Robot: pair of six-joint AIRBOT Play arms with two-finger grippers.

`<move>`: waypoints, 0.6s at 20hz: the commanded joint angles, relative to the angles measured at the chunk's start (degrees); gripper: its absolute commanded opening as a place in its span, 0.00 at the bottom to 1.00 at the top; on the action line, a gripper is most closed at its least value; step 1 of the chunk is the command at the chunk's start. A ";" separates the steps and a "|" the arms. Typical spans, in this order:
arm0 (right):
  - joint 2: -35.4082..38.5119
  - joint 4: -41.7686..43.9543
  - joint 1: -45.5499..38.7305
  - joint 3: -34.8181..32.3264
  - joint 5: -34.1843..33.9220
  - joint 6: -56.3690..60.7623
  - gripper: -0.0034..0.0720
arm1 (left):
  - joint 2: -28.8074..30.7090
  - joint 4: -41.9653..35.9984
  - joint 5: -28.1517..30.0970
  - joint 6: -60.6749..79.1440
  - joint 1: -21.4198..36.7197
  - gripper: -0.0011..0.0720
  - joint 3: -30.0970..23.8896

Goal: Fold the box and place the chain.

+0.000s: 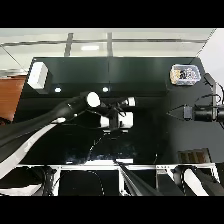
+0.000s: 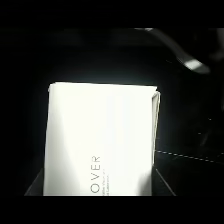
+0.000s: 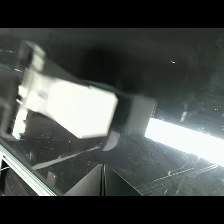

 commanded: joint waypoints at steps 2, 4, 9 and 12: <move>0.04 0.00 0.00 -0.02 -0.04 0.00 0.06 | 8.55 17.38 -7.15 -27.98 9.31 0.39 0.26; 0.04 0.00 0.00 -0.02 -0.04 0.00 0.06 | 12.41 23.23 -12.11 -36.76 16.87 0.39 -1.86; 0.04 0.00 0.00 -0.02 -0.39 0.00 0.06 | 19.82 27.56 -13.51 -42.69 43.85 0.39 -12.87; 0.04 0.02 0.00 -0.02 -1.60 0.02 0.06 | 19.17 24.70 -11.85 -42.66 59.58 0.39 -13.86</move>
